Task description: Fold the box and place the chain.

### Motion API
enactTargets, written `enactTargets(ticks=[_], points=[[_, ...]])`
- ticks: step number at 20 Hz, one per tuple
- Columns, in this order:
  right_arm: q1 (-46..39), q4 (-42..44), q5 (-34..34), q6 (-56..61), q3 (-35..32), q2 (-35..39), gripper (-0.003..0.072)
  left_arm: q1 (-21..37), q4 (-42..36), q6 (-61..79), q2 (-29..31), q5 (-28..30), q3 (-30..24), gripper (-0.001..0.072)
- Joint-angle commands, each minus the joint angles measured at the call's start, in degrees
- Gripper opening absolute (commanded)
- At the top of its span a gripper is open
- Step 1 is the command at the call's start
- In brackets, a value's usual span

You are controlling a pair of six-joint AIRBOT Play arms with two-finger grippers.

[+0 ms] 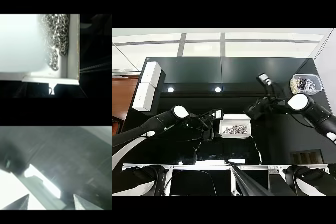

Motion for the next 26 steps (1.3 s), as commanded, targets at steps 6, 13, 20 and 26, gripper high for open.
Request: enactTargets(ticks=[6, 13, 20, 26], points=[[2.4, -2.4, 15.1, -19.6, -0.4, 3.4, 0.0619, 0.0, 0.0, 0.0, 0.0, 0.0, 0.0, 0.0344], [4.9, 0.3, 10.1, -26.8, -4.6, 3.4, 0.0619, 0.0, 0.0, 0.0, 0.0, -0.1, 0.0, 0.0344], [4.9, 0.6, 8.8, -27.1, -4.6, 3.4, 0.0456, 0.0, 0.0, 0.0, 0.0, -0.1, 0.0, 0.0353], [4.9, 0.4, 9.6, -26.0, -4.6, 3.4, 0.0192, 0.0, 0.0, 0.0, 0.0, -0.1, 0.0, 0.0352]])
